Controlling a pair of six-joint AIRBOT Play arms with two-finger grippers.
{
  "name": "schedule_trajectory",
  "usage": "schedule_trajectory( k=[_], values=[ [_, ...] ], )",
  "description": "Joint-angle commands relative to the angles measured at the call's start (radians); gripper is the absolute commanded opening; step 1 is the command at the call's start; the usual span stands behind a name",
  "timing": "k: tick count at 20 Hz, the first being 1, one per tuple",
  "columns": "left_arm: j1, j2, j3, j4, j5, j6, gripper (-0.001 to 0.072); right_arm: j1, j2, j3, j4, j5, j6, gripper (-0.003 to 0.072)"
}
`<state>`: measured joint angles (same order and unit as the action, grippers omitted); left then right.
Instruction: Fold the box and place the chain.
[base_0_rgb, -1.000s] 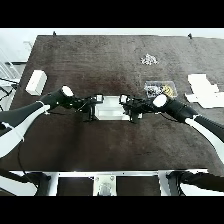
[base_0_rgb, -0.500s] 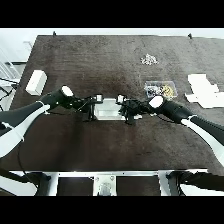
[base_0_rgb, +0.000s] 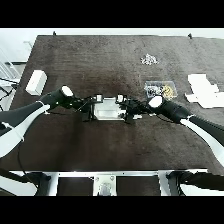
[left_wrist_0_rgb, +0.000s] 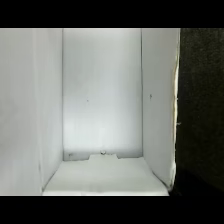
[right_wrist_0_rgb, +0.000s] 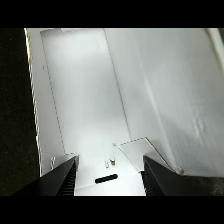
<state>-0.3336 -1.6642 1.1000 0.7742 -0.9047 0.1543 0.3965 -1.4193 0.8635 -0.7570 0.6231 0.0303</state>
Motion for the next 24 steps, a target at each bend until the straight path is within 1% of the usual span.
schedule_trajectory(
  k=[1,4,5,6,9,11,13,14,18,19,20,21,24],
  values=[
    [0.0,0.0,0.0,0.0,-0.001,0.0,0.0475,0.001,-0.001,0.001,0.024,-0.002,-0.04,0.0531],
    [0.0,0.0,0.0,0.0,-0.001,0.0,0.0475,0.001,-0.001,0.001,0.024,-0.002,-0.051,0.0535],
    [0.0,0.0,0.0,0.0,-0.001,0.0,0.0475,0.001,-0.001,0.001,0.024,-0.002,-0.051,0.057],
    [0.0,0.0,0.0,0.0,-0.001,0.0,0.0475,0.001,-0.001,0.001,0.024,-0.002,-0.05,0.0576],
    [0.0,0.0,0.0,0.0,-0.001,0.0,0.0475,0.001,0.0,0.001,0.024,0.002,-0.05,0.0573],
    [0.0,0.0,0.0,0.0,-0.001,0.0,0.0475,0.001,0.0,0.001,0.025,0.023,-0.05,0.0396],
    [0.0,0.0,0.0,0.0,-0.001,0.0,0.0475,0.001,0.0,0.001,0.025,0.031,-0.051,0.0399],
    [0.0,0.0,0.0,0.0,-0.001,0.0,0.0475,0.002,0.0,0.001,0.026,0.032,-0.051,0.0424],
    [0.0,0.0,0.0,0.0,-0.001,0.0,0.0475,0.021,-0.001,0.001,0.028,0.031,-0.086,0.0428],
    [0.0,0.0,0.0,0.0,-0.001,0.0,0.0475,0.021,-0.001,0.001,0.028,0.031,-0.088,0.0466],
    [0.0,0.0,0.0,0.0,-0.001,0.0,0.0475,0.017,-0.001,0.001,0.028,0.031,-0.087,0.0542],
    [0.0,0.0,0.0,0.0,-0.001,0.0,0.0475,0.013,-0.001,0.001,0.028,0.031,-0.087,0.0566],
    [0.0,0.0,0.0,0.0,-0.001,0.0,0.0475,0.01,0.005,0.001,0.021,0.034,-0.051,0.0565]
  ],
)
